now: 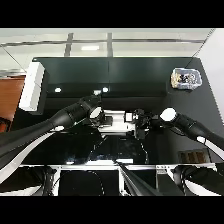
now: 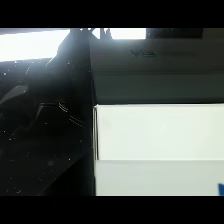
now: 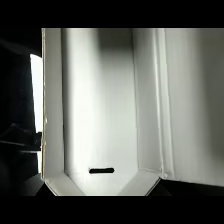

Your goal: Fold the box and place the chain.

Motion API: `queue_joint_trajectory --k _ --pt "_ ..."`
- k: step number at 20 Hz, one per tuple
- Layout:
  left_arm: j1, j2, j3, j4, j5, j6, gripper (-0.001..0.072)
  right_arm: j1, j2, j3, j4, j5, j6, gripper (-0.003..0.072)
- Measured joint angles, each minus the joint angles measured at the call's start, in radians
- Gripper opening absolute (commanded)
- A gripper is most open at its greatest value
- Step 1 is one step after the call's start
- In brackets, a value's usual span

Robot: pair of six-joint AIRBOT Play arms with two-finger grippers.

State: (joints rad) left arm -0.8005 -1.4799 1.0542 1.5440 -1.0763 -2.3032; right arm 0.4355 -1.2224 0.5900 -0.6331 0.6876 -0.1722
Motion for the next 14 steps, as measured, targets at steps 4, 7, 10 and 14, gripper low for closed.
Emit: queue_joint_trajectory --k 4,7,10,14 --pt "0.0 -0.001 0.003 0.0 -0.003 0.008 0.0023 0.0 0.01 0.0 -0.039 0.02 0.008 0.0576" --pt "0.0 0.0 0.003 0.001 -0.006 0.016 0.0023 0.0 0.016 0.0 -0.05 0.022 0.01 0.0141" --pt "0.0 0.0 0.003 0.0 -0.007 0.009 0.0023 0.0 0.021 0.0 -0.055 0.037 0.013 0.0128" --pt "0.0 0.0 0.003 0.0 -0.007 0.009 0.0024 0.0 0.022 0.0 -0.057 0.039 0.027 0.0128"
